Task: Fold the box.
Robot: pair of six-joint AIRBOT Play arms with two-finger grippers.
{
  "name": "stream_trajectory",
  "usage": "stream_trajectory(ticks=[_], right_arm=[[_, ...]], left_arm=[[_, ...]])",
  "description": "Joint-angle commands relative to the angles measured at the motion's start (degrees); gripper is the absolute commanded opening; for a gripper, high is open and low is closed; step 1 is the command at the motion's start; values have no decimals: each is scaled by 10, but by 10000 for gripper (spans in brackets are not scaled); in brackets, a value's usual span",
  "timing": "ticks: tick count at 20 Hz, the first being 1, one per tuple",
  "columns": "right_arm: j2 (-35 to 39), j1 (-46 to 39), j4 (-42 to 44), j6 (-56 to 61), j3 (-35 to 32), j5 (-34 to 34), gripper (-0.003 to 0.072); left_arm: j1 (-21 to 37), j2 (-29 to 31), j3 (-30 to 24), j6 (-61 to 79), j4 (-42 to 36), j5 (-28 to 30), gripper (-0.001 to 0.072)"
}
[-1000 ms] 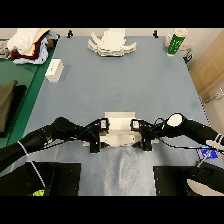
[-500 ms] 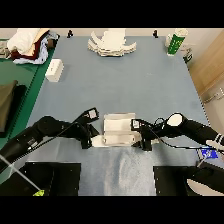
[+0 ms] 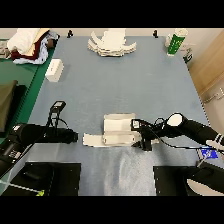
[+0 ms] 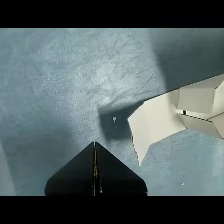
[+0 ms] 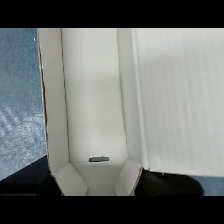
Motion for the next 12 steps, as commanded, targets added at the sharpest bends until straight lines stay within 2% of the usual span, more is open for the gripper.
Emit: stream_trajectory(ticks=[1,4,7,9,12], right_arm=[[0,0,0,0,0,0,452],[0,0,0,0,0,0,452],[0,0,0,0,0,0,452],[0,0,0,0,0,0,452],[0,0,0,0,0,0,452]], left_arm=[[11,-50,-29,-11,-109,11,15],[-15,-117,-38,65,-227,49,15],[-67,-177,-38,104,-318,120,15],[-94,-188,-29,127,-358,139,15],[-102,-166,-5,128,-358,137,16]])
